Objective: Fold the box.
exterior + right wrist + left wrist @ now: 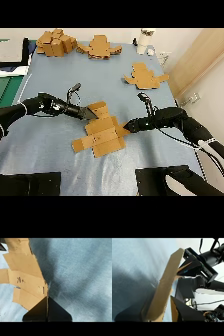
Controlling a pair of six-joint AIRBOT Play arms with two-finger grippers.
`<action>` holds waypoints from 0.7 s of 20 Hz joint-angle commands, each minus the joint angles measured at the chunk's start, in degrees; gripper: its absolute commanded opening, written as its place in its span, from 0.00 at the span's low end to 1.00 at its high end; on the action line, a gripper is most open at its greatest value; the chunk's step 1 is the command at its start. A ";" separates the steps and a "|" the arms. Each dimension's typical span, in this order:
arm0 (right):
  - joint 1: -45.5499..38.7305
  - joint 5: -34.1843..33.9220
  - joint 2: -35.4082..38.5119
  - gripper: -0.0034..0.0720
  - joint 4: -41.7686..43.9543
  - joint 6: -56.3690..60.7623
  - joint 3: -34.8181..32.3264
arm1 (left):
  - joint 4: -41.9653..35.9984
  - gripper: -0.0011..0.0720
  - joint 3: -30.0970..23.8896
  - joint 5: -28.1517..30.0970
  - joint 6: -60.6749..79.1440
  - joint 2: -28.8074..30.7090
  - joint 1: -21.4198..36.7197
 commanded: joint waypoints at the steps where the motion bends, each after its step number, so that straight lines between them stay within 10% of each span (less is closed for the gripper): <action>1: 0.02 0.04 0.02 0.05 -0.15 -0.50 0.00 | 0.66 0.52 0.09 -0.83 0.96 -0.15 -0.07; 5: 0.02 0.26 0.00 0.05 -0.17 -0.61 0.00 | 1.03 0.32 0.09 -0.92 1.27 -0.48 -0.07; 12: 0.02 0.31 -0.07 0.05 -0.17 -0.61 0.00 | 1.36 0.31 0.09 -1.07 1.86 -1.25 -0.07; 14: 0.02 0.31 -0.11 0.05 -0.17 -0.61 0.00 | 1.36 0.04 0.09 -1.09 2.60 -1.25 -0.07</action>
